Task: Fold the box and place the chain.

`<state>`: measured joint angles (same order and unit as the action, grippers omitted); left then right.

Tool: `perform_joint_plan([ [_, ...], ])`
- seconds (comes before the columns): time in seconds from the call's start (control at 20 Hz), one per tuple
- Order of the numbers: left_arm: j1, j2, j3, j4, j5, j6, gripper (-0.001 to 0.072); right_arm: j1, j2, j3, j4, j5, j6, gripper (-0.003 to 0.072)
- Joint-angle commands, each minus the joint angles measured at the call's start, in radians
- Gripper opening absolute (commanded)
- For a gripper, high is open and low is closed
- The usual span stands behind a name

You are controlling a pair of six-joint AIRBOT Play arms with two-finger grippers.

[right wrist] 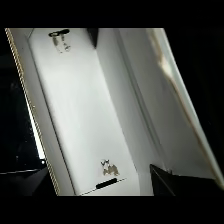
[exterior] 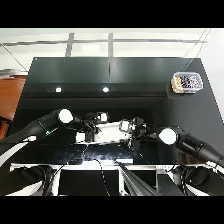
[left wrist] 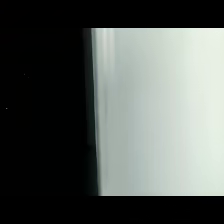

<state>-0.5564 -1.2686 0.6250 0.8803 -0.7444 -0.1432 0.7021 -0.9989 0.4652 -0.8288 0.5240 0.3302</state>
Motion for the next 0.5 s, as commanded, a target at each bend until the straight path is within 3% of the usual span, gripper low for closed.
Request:
perform_joint_plan([
  [0.0, 0.000, 0.000, 0.000, 0.001, 0.000, 0.003, 0.0027, -0.037, 0.019, 0.006, -0.021, -0.013, 0.022, 0.0701],
  [0.45, 0.000, 0.000, 0.000, 0.001, 0.001, 0.004, 0.0027, -0.043, 0.036, 0.006, -0.018, -0.009, -0.018, 0.0701],
])
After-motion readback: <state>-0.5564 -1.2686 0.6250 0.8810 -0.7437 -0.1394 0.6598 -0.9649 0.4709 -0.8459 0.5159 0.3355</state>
